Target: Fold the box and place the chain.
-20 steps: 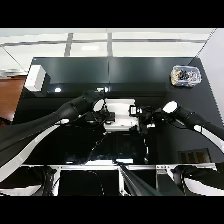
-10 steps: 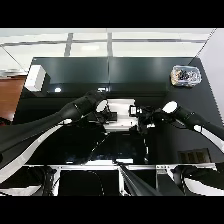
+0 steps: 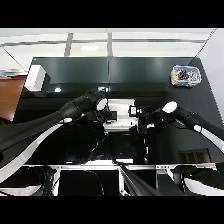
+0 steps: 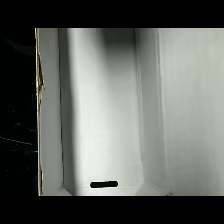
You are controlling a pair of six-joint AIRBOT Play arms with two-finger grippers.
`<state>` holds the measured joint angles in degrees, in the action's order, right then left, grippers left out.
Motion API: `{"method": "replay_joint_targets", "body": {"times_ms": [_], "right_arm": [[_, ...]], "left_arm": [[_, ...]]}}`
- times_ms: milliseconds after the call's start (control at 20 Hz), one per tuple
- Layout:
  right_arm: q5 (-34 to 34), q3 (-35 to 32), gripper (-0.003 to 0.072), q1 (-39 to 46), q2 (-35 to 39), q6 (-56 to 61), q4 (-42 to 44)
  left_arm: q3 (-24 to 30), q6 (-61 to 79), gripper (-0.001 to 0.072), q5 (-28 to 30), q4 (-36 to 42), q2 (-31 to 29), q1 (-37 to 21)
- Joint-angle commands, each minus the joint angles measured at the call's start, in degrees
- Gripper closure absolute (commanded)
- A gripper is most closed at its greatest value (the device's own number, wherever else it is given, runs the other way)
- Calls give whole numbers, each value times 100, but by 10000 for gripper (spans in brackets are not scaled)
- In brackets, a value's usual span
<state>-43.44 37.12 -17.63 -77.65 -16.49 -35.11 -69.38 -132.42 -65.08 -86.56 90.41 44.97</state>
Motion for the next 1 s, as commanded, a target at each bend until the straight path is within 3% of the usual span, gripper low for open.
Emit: {"method": "replay_joint_targets", "body": {"times_ms": [0, 450, 550, 950], "right_arm": [[-2, 0, 388, 0, 0, 0, -2], [-2, 0, 388, 0, 0, 0, -2], [-2, 0, 387, 0, 0, 0, -2], [-2, 0, 388, 0, 0, 0, -2]], "left_arm": [[-57, -11, 367, 11, 26, 4, 2], [-57, -286, 385, -11, 24, 94, 4], [-57, -286, 441, -13, 24, 98, 2], [-57, -286, 441, -15, 31, 103, 9]]}}
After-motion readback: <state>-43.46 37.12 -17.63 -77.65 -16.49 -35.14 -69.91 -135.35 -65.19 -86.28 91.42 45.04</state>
